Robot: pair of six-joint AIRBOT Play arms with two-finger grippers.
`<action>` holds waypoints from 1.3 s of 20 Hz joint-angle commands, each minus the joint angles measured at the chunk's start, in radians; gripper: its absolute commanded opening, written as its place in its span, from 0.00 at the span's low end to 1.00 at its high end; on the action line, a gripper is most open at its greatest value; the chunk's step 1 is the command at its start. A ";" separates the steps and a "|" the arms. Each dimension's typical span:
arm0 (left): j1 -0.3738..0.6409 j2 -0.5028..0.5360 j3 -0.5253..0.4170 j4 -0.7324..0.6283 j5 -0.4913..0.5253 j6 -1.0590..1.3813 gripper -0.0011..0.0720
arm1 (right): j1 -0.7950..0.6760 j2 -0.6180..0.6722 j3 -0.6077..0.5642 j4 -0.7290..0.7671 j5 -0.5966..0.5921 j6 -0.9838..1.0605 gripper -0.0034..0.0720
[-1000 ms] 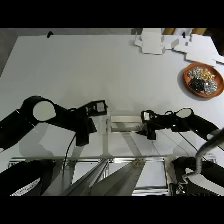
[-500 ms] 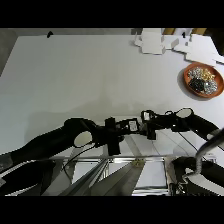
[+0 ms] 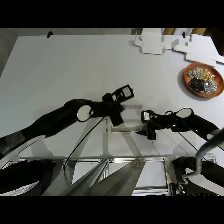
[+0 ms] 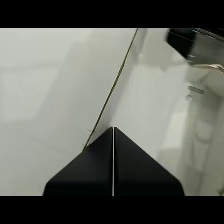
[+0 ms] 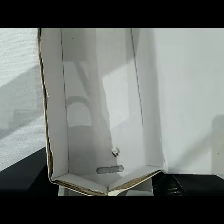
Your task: Fold the box and place the chain.
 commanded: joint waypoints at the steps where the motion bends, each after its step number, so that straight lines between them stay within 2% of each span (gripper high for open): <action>1: 0.049 -0.098 0.031 -0.089 -0.018 0.068 0.02 | 0.000 0.001 0.000 0.000 0.000 0.000 0.62; 7: 0.062 -0.128 0.031 -0.089 -0.066 0.039 0.02 | 0.000 0.001 0.000 0.000 0.000 0.000 0.62; 12: 0.068 0.050 0.031 0.000 -0.243 -0.011 0.02 | 0.000 0.001 0.000 0.000 0.000 0.000 0.62; 15: 0.026 0.071 0.021 0.059 -0.360 -0.109 0.02 | 0.000 0.001 0.000 0.000 0.000 0.000 0.62; 22: 0.051 0.056 -0.128 0.072 -0.336 -0.109 0.02 | 0.000 0.001 0.000 0.000 0.000 0.000 0.62; 26: 0.099 0.064 -0.133 0.070 -0.340 -0.109 0.02 | 0.000 0.001 0.000 0.000 0.000 0.000 0.62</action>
